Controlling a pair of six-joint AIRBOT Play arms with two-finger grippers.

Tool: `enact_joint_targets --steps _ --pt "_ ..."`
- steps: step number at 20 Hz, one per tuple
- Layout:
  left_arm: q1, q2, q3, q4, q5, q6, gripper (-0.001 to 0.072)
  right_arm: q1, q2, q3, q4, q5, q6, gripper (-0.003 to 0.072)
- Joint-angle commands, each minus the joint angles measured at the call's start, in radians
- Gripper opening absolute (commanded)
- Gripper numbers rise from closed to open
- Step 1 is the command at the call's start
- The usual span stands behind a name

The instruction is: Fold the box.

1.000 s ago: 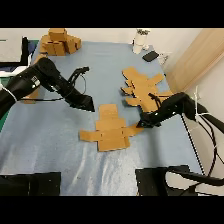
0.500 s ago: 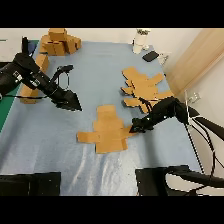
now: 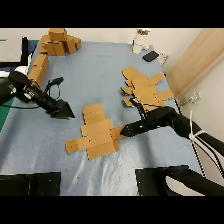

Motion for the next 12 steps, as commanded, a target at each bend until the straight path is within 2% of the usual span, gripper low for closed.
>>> enact_joint_targets --steps 1,4,10,12 --pt "0.016 -0.001 -0.124 -0.048 0.102 0.075 0.0542 0.06 0.063 -0.046 -0.008 0.085 -0.023 0.0001" --pt "-0.043 -0.024 -0.157 -0.145 0.195 0.164 0.0541 0.088 0.063 -0.046 -0.003 0.087 -0.011 0.0001" --pt "-0.15 -0.167 -0.133 -0.336 0.198 0.279 0.054 0.117 0.063 -0.046 -0.003 0.084 0.014 0.0001" --pt "-0.162 -0.177 -0.117 -0.358 0.191 0.311 0.0387 0.117 0.063 -0.046 -0.004 0.08 0.019 0.0001"
